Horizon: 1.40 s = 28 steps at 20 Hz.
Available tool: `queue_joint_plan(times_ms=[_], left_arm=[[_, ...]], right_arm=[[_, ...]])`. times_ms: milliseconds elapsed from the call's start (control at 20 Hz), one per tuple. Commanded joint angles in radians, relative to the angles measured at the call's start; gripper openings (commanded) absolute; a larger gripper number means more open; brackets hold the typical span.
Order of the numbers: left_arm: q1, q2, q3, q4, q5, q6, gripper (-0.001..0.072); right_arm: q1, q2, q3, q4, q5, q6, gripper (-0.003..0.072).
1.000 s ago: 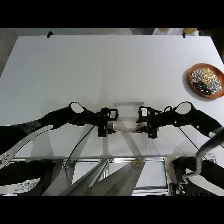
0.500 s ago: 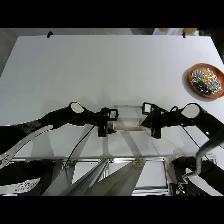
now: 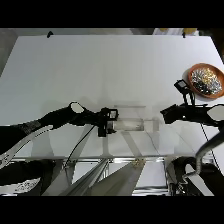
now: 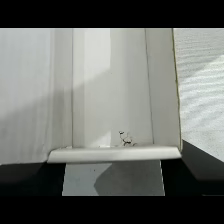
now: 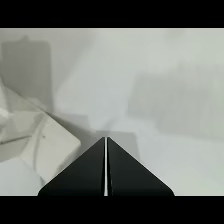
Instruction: Fold the box and place the chain.
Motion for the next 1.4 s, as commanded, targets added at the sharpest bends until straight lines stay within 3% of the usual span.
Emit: queue_joint_plan(times_ms=[0,350,800,950,1150,1350], left_arm=[[0.001,0.001,0.0,0.0,0.0,0.0,0.0275],[0.001,0.001,0.0,0.0,0.0,0.0,0.0275],[0.001,0.001,0.0,0.0,0.0,0.0,0.0275],[0.001,0.001,0.0,0.0,0.0,0.0,0.0275],[0.001,0.001,0.0,0.0,0.0,0.0,0.0275],[0.001,0.001,0.0,0.0,0.0,0.0,0.0275]], right_arm=[[-0.045,-0.057,0.0,-0.118,0.076,0.32,0.0017],[-0.045,-0.278,0.0,0.133,0.194,0.231,0.0017],[0.08,-0.298,0.0,0.145,0.151,0.2,0.0022],[0.08,-0.271,0.0,0.175,0.169,0.193,0.0163],[0.08,-0.155,0.0,0.179,0.17,0.193,0.0246],[0.08,-0.129,0.0,0.204,0.181,0.193,0.0313]])
